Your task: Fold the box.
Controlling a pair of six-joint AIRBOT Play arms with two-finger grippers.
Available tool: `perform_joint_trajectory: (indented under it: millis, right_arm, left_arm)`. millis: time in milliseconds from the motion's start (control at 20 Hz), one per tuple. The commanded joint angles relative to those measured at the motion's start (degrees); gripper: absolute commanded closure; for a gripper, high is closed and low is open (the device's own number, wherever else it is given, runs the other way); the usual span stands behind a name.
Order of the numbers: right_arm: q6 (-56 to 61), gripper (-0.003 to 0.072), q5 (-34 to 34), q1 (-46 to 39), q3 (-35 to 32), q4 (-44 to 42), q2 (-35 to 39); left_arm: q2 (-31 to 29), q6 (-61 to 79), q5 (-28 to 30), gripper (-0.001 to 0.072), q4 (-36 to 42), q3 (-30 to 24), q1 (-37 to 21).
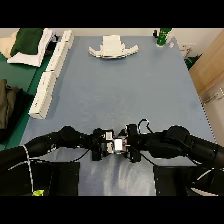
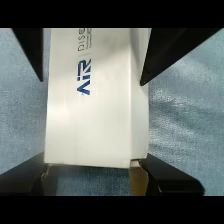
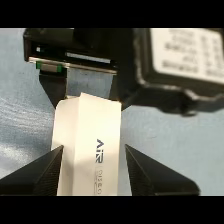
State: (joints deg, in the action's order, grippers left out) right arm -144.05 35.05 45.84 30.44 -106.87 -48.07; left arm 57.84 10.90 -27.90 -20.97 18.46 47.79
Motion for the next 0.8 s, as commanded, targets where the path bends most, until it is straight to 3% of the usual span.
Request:
perform_joint_trajectory:
  millis: [0, 150, 250, 450, 500, 550, 750]
  right_arm:
    - [-0.02, 0.0097, -0.35, -0.02, 0.09, 0.31, 1.36]
    - [0.00, 0.0100, -1.68, -0.02, 0.09, 1.57, 1.49]
    - [0.00, 0.0210, -3.08, -0.02, 0.09, 1.73, 1.49]
    - [0.04, 0.0216, -3.54, -0.07, 0.09, 3.23, 1.44]
    - [0.04, 0.0287, -3.52, -0.07, 0.09, 3.21, 1.29]
    - [0.09, 0.0310, -3.52, -0.07, 0.07, 3.15, 0.90]
    - [0.00, 0.0310, -2.73, 0.00, 0.07, 0.94, -0.66]
  left_arm:
    - [0.02, 0.07, -0.15, 0.0226, -0.04, 0.04, 0.00]
    - [0.02, 0.07, -0.15, 0.0226, -0.04, 0.04, 0.00]
    - [0.02, 0.07, -0.15, 0.0226, -0.04, 0.04, 0.00]
    - [0.02, 0.07, -0.15, 0.0226, -0.04, 0.04, 0.00]
    - [0.02, 0.07, -0.15, 0.0226, -0.07, 0.04, 0.00]
    - [0.02, 0.07, -0.15, 0.0226, -0.04, 0.04, 0.00]
    - [0.02, 0.07, -0.15, 0.0226, -0.04, 0.04, 0.00]
